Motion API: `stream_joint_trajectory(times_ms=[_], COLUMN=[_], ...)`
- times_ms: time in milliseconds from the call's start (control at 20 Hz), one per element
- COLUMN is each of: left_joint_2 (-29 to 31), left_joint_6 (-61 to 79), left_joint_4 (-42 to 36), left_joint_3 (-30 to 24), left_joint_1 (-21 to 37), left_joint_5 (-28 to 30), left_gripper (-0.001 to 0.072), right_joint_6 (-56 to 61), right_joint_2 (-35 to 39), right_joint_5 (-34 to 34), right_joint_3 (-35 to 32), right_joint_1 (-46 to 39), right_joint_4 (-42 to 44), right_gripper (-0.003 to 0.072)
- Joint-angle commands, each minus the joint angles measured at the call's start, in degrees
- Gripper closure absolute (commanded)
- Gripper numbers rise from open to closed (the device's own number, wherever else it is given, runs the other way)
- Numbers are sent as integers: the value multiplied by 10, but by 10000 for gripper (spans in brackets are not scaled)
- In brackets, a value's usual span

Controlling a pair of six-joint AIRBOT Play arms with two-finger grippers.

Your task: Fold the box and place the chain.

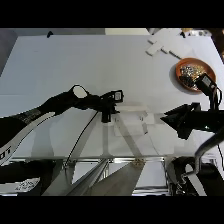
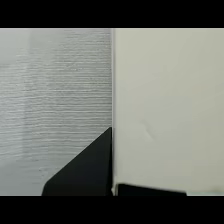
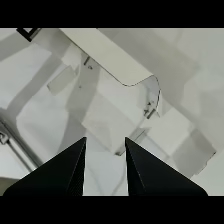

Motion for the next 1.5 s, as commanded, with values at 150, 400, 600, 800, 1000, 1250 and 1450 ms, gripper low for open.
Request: stream_joint_trajectory(times_ms=[150, 400, 600, 800, 1000, 1250, 1450], left_joint_2=[-1, -13, -27, -27, -27, -27, -27], left_joint_6=[1, 2, 2, 2, 1, 1, 1], left_joint_4=[-2, 1, 0, 0, 0, 0, 0], left_joint_3=[0, 0, 0, 0, 0, 0, 0], left_joint_1=[-3, -3, -3, -3, -3, -3, -3], left_joint_5=[25, -3, 3, 3, 3, 2, 2], left_gripper=[702, 703, 701, 701, 700, 697, 698], right_joint_6=[-9, -10, -10, -10, -10, -10, -62], right_joint_2=[0, 0, 0, 0, 0, 0, 0], right_joint_5=[-6, -17, -16, -14, -14, -11, -14], right_joint_3=[0, 0, 0, 0, 0, 0, 0], right_joint_1=[0, 0, 0, 0, 0, 0, 0], right_joint_4=[0, 0, 0, -1, 0, 0, 0], right_gripper=[416, 415, 415, 415, 415, 415, 670])
